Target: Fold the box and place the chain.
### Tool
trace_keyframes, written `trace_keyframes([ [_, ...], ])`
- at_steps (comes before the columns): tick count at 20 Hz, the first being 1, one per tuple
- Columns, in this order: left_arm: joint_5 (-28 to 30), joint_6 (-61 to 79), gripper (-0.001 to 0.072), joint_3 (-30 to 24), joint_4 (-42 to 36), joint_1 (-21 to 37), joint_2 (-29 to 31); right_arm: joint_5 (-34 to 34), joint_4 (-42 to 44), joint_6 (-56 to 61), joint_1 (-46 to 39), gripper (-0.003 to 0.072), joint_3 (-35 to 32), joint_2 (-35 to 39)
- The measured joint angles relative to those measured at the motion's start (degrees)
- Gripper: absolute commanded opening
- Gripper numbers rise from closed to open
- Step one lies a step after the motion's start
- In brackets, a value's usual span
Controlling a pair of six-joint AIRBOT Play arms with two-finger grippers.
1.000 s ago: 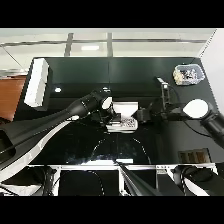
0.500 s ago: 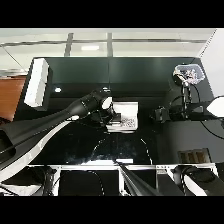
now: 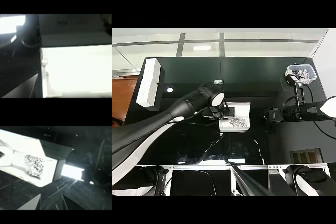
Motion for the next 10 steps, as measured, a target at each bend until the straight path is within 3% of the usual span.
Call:
trace_keyframes([
  [6,-3.9,3.1,0.0358,-2.1,6.6,0.9,11.4,-0.5,-0.1,0.0,0.0,0.0302,0.0,0.0],
  [10,-6.7,4.1,0.0358,-9.9,9.7,6.8,21.1,-0.7,-0.1,0.0,0.0,0.0302,0.0,0.0],
])
